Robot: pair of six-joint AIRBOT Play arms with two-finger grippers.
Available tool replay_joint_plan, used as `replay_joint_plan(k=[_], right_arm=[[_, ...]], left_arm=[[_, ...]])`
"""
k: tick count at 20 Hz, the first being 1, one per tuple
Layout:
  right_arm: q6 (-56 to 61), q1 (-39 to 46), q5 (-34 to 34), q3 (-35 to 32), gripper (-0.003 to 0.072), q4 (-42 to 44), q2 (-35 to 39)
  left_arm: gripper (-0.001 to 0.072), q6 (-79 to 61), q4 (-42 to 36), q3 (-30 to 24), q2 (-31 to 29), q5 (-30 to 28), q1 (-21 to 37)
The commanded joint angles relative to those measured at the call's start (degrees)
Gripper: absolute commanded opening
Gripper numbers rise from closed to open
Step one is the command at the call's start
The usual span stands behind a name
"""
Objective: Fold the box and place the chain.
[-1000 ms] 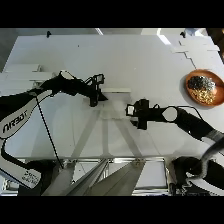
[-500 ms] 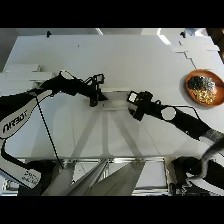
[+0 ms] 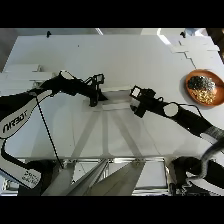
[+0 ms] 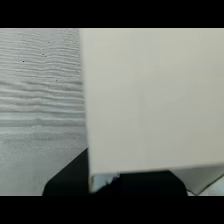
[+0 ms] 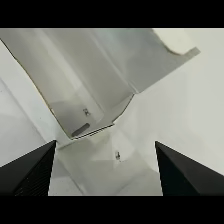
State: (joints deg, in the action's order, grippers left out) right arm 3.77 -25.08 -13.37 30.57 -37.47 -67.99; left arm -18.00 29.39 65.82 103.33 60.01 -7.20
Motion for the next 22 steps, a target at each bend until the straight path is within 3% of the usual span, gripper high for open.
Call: replay_joint_plan(k=[1,10,15,19,22], right_arm=[[-1.68,1.66,-5.68,0.92,0.0690,-0.07,-0.59],[-2.91,5.22,-11.61,4.02,0.0690,0.00,-0.85],[-2.97,5.20,-15.91,6.05,0.0690,-0.72,-5.11],[-1.90,7.08,-11.69,6.05,0.0690,-1.16,-2.49],[-0.59,9.35,-16.24,6.01,0.0690,-4.02,0.42]], left_arm=[[0.0015,0.00,0.00,0.00,0.04,0.00,-0.02],[0.0015,0.00,0.00,0.00,0.04,-0.02,-0.02],[0.0015,0.00,0.00,0.00,0.04,-0.02,-0.02],[0.0015,0.00,0.00,0.00,0.04,0.00,-0.02],[0.0015,0.00,0.00,0.00,0.04,-0.02,-0.02]])
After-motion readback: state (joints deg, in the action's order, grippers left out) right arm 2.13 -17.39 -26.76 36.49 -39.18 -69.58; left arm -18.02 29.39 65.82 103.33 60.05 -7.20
